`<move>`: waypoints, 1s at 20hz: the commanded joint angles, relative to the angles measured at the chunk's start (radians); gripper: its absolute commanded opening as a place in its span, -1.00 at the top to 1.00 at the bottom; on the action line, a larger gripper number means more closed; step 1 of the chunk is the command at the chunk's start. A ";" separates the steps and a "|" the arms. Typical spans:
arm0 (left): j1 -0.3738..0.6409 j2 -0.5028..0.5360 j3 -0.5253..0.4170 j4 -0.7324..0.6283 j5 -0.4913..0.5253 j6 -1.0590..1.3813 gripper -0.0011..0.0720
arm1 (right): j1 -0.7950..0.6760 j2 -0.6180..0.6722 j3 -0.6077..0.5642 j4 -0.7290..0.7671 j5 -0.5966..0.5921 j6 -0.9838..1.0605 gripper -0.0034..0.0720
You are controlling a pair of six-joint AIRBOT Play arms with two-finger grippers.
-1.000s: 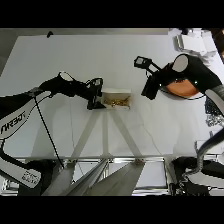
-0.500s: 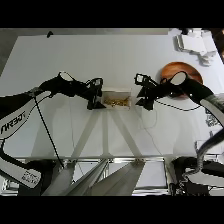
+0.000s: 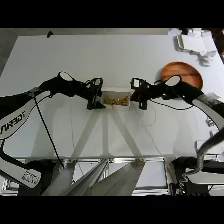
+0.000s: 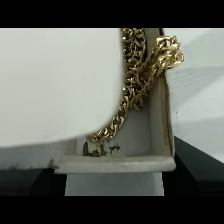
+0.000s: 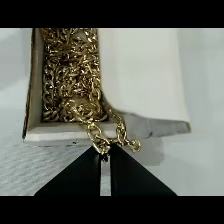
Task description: Fold the box and place the chain.
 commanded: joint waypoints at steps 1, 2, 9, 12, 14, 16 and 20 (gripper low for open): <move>0.000 0.000 0.000 0.000 0.002 0.000 0.22 | 0.006 -0.008 -0.001 -0.031 -0.010 0.016 0.89; 0.000 0.000 0.000 0.000 0.002 0.000 0.22 | 0.006 -0.002 -0.001 -0.060 -0.019 0.064 0.89; 0.000 0.000 0.000 0.000 0.002 0.000 0.22 | 0.009 0.167 0.000 -0.233 -0.014 0.340 0.89; 0.000 0.000 0.000 0.000 0.002 0.000 0.22 | 0.048 0.243 0.001 -0.217 -0.010 0.340 0.89; 0.000 0.000 0.000 0.000 0.002 0.000 0.22 | 0.092 0.253 0.006 -0.163 -0.011 0.340 0.89; 0.000 0.000 0.000 0.000 0.002 0.000 0.22 | 0.140 0.249 0.012 -0.147 -0.025 0.339 0.89; 0.000 0.000 0.000 0.000 0.002 0.000 0.22 | 0.203 0.249 0.013 -0.124 -0.138 0.340 0.89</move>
